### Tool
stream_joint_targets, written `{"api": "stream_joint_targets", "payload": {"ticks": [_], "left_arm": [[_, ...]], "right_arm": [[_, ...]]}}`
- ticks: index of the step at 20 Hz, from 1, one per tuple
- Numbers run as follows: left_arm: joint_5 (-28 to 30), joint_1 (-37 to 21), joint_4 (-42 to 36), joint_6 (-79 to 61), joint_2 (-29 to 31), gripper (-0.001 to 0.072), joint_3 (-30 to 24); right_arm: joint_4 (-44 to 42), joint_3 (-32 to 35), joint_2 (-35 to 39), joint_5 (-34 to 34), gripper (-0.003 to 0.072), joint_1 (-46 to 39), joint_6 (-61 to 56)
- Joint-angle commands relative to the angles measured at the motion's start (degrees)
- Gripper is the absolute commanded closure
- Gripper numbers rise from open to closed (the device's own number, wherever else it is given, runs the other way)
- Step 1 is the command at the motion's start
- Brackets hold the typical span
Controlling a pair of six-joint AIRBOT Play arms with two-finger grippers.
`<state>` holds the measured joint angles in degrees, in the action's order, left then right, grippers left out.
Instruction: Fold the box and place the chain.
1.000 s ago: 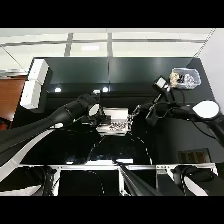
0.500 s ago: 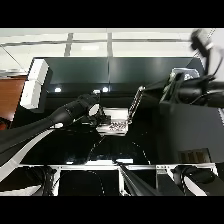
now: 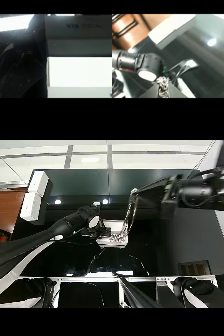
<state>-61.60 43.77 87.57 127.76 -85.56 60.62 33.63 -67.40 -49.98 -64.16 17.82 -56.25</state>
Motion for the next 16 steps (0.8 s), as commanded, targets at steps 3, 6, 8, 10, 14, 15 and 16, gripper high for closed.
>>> {"api": "stream_joint_targets", "payload": {"ticks": [3,6,8,10,14,15,16], "left_arm": [[0.1,0.0,0.0,0.0,0.0,0.068,0.0],[0.1,0.0,0.0,0.0,0.0,0.0681,0.0],[0.1,0.0,0.0,0.0,0.0,0.0681,0.0],[0.1,0.0,0.0,0.0,0.0,0.0681,0.0],[1.1,0.0,0.0,0.0,0.0,0.0681,0.0],[1.1,0.0,0.0,0.0,0.0,0.0681,0.0],[1.4,0.0,0.0,0.0,0.0,0.068,0.0]], "right_arm": [[8.5,0.7,-7.2,-1.9,0.0676,6.3,-3.0],[10.6,5.7,-9.0,-1.5,0.0675,6.3,-5.3],[10.1,10.9,-9.8,1.0,0.0674,6.7,-5.8],[9.9,15.5,-11.7,7.0,0.0673,8.1,-5.9],[9.9,16.8,-17.2,10.8,0.0418,9.8,-6.0],[11.1,16.7,-17.2,10.3,0.0413,9.6,-6.0],[12.8,16.3,-16.7,8.5,0.0411,8.9,-6.1]]}}
